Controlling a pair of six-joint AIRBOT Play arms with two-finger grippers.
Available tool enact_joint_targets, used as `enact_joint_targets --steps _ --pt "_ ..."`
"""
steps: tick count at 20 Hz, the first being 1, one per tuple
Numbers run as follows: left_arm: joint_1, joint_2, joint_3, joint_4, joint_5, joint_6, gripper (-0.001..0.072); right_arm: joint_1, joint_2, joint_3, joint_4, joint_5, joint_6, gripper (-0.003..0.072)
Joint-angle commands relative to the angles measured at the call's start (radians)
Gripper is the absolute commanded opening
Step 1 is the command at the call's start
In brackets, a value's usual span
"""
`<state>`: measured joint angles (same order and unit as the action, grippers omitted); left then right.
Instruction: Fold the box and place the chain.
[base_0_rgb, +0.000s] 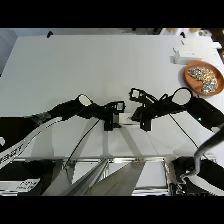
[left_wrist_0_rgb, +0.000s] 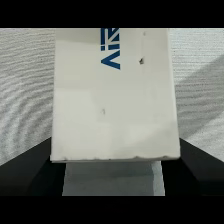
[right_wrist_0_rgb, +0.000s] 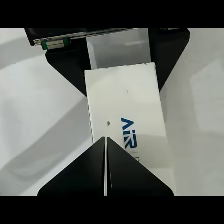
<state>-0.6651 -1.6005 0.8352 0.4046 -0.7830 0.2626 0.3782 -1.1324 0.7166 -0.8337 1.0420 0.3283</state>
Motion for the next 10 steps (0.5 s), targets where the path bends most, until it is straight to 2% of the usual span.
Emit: enact_joint_targets --steps 1,6,10 --pt "0.001 0.001 0.000 0.000 0.001 0.000 0.0276 0.001 -0.050 -0.001 0.019 0.020 0.000 0.0017" --pt "0.001 0.001 0.000 0.000 0.001 0.000 0.0276 0.001 -0.064 -0.009 0.018 0.038 -0.013 0.0017" --pt "0.001 0.001 0.000 0.000 0.001 0.000 0.0276 0.001 -0.064 -0.049 0.018 -0.005 -0.023 0.0017"
